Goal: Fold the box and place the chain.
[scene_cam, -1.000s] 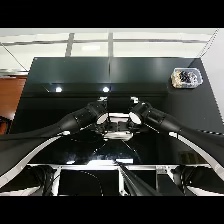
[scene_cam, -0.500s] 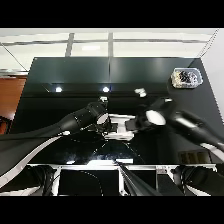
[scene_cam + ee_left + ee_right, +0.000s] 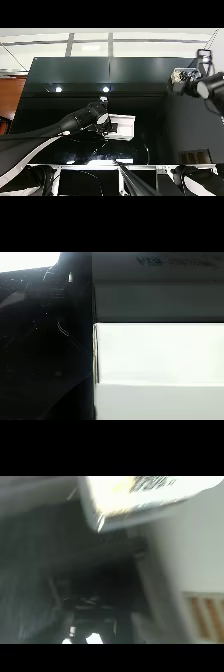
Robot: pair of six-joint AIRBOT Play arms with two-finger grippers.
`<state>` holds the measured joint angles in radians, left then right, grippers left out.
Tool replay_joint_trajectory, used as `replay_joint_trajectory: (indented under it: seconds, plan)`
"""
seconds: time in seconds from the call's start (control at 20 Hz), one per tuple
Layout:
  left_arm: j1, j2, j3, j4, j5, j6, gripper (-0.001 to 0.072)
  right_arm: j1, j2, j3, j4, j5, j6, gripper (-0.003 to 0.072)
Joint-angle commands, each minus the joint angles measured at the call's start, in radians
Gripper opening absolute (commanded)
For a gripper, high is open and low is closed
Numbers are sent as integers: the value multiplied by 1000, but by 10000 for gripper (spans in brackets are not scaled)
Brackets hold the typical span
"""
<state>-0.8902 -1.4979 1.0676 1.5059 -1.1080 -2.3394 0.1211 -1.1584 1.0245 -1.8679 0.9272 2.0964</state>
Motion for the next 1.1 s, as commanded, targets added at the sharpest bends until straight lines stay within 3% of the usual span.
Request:
replay_joint_trajectory:
  seconds: [0.0,0.15,0.25,0.35,0.45,0.55,1.05]
  plan:
    - [0,0,0,0,0,1,31,-203,-247,176,226,-140,-45,720]
    - [0,0,0,0,-2,1,31,-257,-470,445,470,-36,41,720]
    - [0,0,0,0,-1,1,31,-268,-576,583,486,59,224,720]
    - [1,0,0,1,0,1,31,-272,-636,650,484,79,359,720]
    - [0,0,0,1,0,1,31,-278,-663,663,484,61,408,720]
    - [0,0,0,1,-1,1,31,-287,-677,663,484,42,426,607]
    - [1,0,0,1,0,1,31,-298,-732,663,515,9,429,604]
